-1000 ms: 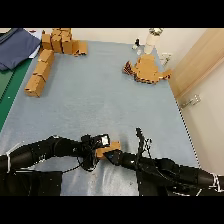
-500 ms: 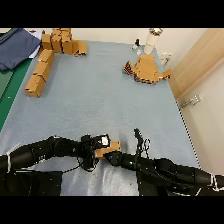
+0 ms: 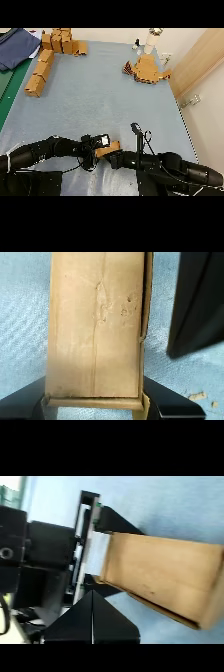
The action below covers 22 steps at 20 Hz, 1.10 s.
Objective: Fold the box.
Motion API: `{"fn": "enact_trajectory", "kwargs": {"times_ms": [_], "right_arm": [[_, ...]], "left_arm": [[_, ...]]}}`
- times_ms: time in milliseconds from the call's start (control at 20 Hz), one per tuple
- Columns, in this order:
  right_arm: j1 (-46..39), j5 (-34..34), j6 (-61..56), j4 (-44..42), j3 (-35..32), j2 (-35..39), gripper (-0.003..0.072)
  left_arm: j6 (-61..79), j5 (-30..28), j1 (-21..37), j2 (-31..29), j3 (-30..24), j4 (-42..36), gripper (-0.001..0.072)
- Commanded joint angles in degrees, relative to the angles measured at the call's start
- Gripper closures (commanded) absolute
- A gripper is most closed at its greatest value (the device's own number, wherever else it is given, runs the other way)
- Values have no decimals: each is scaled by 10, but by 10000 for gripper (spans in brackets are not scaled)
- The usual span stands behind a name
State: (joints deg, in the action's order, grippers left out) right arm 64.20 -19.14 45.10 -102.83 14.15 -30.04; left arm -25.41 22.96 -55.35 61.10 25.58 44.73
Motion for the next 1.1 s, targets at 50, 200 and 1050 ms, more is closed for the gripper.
{"fn": "enact_trajectory", "kwargs": {"times_ms": [50, 200, 1050], "right_arm": [[-30, -328, -87, 274, 78, 12, 682], [-32, -478, -173, 419, 109, 12, 681], [-54, -451, -292, 405, 123, 11, 681]], "left_arm": [[1, 0, 0, 0, 0, 0, 178], [1, 0, 0, 0, 0, 0, 178], [-319, 50, 137, -87, 5, 102, 178]]}}
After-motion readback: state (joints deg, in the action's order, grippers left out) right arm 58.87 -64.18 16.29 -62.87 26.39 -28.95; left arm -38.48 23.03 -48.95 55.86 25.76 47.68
